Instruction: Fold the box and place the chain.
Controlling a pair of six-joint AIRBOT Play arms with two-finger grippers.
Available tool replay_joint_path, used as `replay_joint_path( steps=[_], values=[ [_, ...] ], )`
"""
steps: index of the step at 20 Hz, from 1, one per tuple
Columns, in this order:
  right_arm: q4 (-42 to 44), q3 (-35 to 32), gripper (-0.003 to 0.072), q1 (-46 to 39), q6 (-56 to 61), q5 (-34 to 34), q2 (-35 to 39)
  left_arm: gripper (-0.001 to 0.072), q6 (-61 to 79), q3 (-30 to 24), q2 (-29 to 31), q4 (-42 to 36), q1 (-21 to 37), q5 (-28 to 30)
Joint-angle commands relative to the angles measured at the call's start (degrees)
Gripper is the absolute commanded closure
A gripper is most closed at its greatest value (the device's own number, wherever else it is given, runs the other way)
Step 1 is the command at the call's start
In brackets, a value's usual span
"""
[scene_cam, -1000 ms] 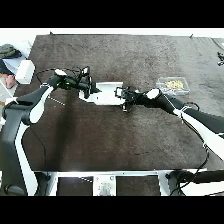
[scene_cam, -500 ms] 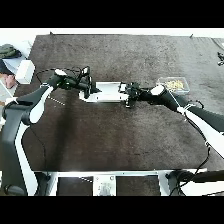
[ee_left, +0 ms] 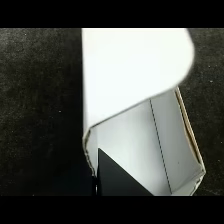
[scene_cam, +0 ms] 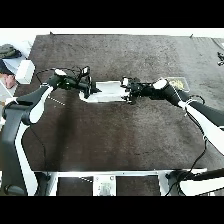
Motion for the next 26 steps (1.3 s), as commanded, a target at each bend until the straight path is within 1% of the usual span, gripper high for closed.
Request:
replay_joint_path(
  steps=[1,5,10,16,20,24,26],
  values=[
    [0.0,2.0,0.0092,-1.2,0.3,2.9,-0.7,0.0697,0.0,0.0,0.0,0.0,0.0,0.0],
    [-0.6,3.4,0.0093,-1.6,0.3,5.6,-2.2,0.0697,0.0,0.0,0.0,0.0,0.0,0.0],
    [-0.6,9.7,0.0093,-3.2,2.3,13.6,-7.0,0.0697,0.0,0.0,0.0,0.0,0.0,-0.2],
    [-0.8,15.6,0.0093,-4.0,4.0,19.4,-11.7,0.0697,0.0,0.0,0.0,0.0,0.0,-0.2],
    [-0.8,18.0,0.0094,-4.6,4.2,22.4,-14.5,0.0697,0.0,0.0,0.0,0.0,0.0,-0.2],
    [-0.9,24.4,0.0095,-5.4,7.6,29.3,-19.3,0.0697,0.0,0.0,0.0,0.0,0.0,-0.2],
    [-0.8,27.0,0.0095,-5.5,9.0,31.4,-21.4,0.0697,0.0,0.0,-0.1,0.0,0.0,-0.2]
  ],
)
